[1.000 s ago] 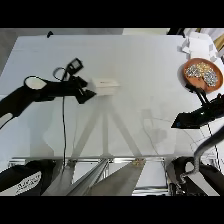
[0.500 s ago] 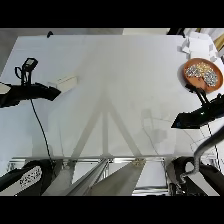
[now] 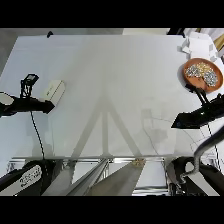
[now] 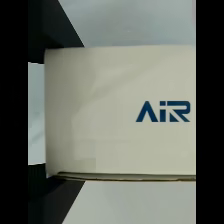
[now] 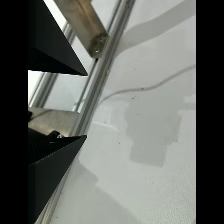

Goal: Fold the box and place the chain.

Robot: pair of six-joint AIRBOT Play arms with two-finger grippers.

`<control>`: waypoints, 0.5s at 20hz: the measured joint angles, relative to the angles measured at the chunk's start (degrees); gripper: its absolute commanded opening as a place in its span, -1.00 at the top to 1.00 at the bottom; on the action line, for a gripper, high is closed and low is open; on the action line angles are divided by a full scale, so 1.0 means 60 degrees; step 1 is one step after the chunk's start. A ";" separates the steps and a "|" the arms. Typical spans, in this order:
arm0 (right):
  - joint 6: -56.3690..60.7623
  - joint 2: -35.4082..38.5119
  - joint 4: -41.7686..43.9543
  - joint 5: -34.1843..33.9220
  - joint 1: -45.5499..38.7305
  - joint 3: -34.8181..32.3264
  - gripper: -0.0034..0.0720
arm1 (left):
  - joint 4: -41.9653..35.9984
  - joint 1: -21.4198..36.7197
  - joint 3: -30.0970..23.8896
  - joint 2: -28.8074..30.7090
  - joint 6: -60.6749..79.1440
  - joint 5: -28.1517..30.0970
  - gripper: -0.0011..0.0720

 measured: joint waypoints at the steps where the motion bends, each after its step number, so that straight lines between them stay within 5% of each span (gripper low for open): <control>1: 0.0000 0.0000 0.0000 -0.0004 0.0000 0.0000 -0.20 | 0.0189 -0.0018 -0.0022 0.0004 -0.0055 -0.0098 0.61; 4: 0.0000 0.0000 -0.0004 -0.0004 0.0000 -0.0004 -0.20 | 0.0364 -0.0051 -0.0058 0.0233 -0.0124 -0.0484 -0.61; 5: 0.0000 0.0000 -0.0004 0.0000 0.0000 0.0000 -0.20 | 0.0379 -0.0055 -0.0073 0.0372 -0.0127 -0.0601 -0.78; 10: 0.0000 0.0000 -0.0007 -0.0004 0.0000 -0.0004 -0.20 | 0.0685 -0.0058 -0.0069 0.1264 -0.0164 -0.0543 -0.93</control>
